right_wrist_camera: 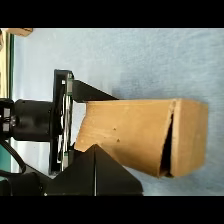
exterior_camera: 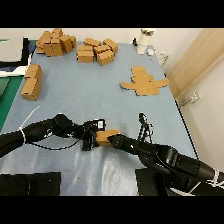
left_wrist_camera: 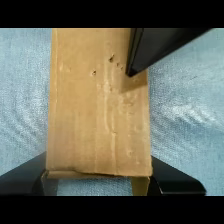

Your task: Fold the box.

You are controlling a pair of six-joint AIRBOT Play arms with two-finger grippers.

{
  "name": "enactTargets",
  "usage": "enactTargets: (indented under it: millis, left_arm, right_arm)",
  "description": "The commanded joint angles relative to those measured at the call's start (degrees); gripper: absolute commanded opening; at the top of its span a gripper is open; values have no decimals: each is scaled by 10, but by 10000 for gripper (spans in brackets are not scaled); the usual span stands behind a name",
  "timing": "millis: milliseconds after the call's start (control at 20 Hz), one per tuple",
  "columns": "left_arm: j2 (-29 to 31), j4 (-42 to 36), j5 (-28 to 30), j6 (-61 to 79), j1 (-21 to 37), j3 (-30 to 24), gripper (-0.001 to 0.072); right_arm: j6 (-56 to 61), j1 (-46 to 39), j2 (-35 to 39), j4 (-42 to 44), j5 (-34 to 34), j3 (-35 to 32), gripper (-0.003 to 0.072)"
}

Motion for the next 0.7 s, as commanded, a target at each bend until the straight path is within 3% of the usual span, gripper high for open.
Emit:
enactTargets:
  millis: [0,450,650]
  left_arm:
    - [0,0,0,0,0,0,521]
    - [0,0,0,0,0,0,520]
    - [0,0,0,0,0,0,521]
  right_arm:
    - [5,2,-25,2,30,0,1]
    - [4,19,-29,4,13,-9,1]
    - [4,23,-71,4,27,-9,1]
